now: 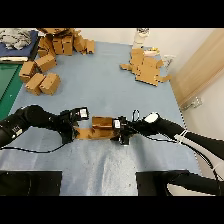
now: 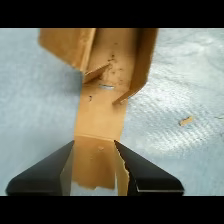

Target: Fold the box.

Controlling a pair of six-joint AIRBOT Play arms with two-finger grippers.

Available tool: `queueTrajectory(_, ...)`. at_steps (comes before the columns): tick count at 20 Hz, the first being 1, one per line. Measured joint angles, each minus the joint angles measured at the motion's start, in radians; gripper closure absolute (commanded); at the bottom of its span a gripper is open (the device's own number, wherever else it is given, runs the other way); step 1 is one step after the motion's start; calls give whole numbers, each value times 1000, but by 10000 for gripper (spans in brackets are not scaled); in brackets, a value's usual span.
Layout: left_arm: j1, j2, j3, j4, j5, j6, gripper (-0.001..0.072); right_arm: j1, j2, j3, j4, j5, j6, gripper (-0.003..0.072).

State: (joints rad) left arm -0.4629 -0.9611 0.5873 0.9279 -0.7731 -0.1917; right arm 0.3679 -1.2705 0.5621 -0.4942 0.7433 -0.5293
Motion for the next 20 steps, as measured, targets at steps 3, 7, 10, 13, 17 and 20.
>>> queueTrajectory(3,-36,-48,-2,-86,26,103,332,0,0,0,0,0,0,230)
queueTrajectory(7,-63,-117,-4,-200,89,245,546,0,0,0,0,0,0,230)
queueTrajectory(10,-69,-148,-3,-255,114,301,548,0,0,0,0,0,0,230)
queueTrajectory(13,-72,-160,-2,-302,127,324,688,0,0,0,0,0,0,230)
queueTrajectory(17,-79,-166,-2,-346,131,352,697,0,0,0,0,0,0,229)
queueTrajectory(20,-101,-167,-2,-362,129,361,697,0,0,0,0,0,0,230)
